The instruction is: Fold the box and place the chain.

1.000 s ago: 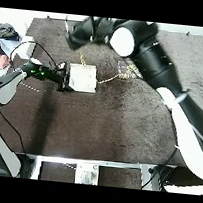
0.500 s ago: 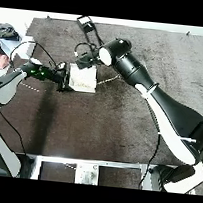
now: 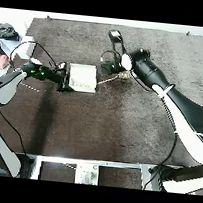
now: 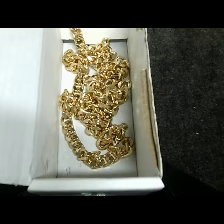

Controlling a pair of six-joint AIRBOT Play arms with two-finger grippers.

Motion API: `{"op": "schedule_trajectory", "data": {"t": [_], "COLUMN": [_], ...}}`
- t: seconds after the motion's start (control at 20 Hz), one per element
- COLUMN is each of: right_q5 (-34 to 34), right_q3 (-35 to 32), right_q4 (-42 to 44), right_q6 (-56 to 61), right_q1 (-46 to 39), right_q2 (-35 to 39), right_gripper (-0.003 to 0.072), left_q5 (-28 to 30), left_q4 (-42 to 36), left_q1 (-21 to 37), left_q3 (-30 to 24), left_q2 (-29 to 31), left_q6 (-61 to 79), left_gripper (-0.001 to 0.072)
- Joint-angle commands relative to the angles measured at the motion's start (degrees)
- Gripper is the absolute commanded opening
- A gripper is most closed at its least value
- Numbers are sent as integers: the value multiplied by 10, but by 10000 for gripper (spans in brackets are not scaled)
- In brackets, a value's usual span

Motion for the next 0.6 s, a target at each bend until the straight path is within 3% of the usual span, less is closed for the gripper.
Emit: {"op": "schedule_trajectory", "data": {"t": [0.0, 0.05, 0.15, 0.2, 0.25, 0.35, 0.55], "right_q5": [-158, -198, -260, -277, -304, -343, -346], "right_q3": [-133, -160, -188, -188, -188, -180, -134], "right_q4": [49, 89, 161, 166, 169, 189, 205], "right_q6": [69, 70, 60, 59, 59, 59, 67], "right_q1": [-53, -71, -99, -105, -106, -106, -106], "right_q2": [12, 9, -1, -10, -19, -40, -97], "right_gripper": [186, 187, 490, 375, 327, 327, 327], "left_q5": [0, 0, 0, 0, 0, 0, 0], "left_q4": [0, 0, 0, 0, 0, 0, 0], "left_q1": [0, 0, 0, 0, 0, 0, 0], "left_q3": [0, 0, 0, 0, 0, 0, 0], "left_q2": [0, 0, 0, 0, 0, 0, 0], "left_q6": [0, 0, 0, 0, 0, 0, 0], "left_gripper": [299, 298, 298, 298, 298, 298, 298]}}
